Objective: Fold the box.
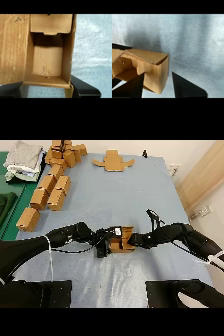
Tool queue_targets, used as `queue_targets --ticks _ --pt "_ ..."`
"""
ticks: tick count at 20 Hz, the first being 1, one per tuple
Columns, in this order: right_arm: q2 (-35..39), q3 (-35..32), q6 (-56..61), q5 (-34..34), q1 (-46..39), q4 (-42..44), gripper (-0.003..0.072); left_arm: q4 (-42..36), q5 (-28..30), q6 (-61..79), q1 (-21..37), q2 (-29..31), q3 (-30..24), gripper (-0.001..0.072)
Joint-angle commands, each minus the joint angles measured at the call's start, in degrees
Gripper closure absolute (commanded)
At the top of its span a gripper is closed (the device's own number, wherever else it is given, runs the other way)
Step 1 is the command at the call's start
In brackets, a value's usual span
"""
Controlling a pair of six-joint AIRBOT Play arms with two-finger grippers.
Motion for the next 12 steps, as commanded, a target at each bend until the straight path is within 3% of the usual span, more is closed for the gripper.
queue_targets --ticks 1,5,7,9,12 --pt "-0.8 0.9 10.5 1.4 3.8 -6.7 0.0168 0.0 0.0 0.0 0.0 0.0 0.0 0.023" --pt "-3.3 5.6 26.2 -2.8 11.0 -21.1 0.017 0.0 0.0 0.0 0.0 0.0 0.0 0.023" --pt "-5.4 7.8 31.1 -6.3 14.3 -25.1 0.0171 0.0 0.0 0.0 0.0 0.0 0.0 0.023" --pt "-7.3 10.0 36.3 -8.0 17.2 -28.5 0.023 0.0 0.0 0.0 0.0 0.0 0.0 0.023" --pt "-10.0 13.8 40.1 -11.1 20.1 -31.2 0.023 0.0 0.0 0.0 0.0 0.0 0.0 0.023"
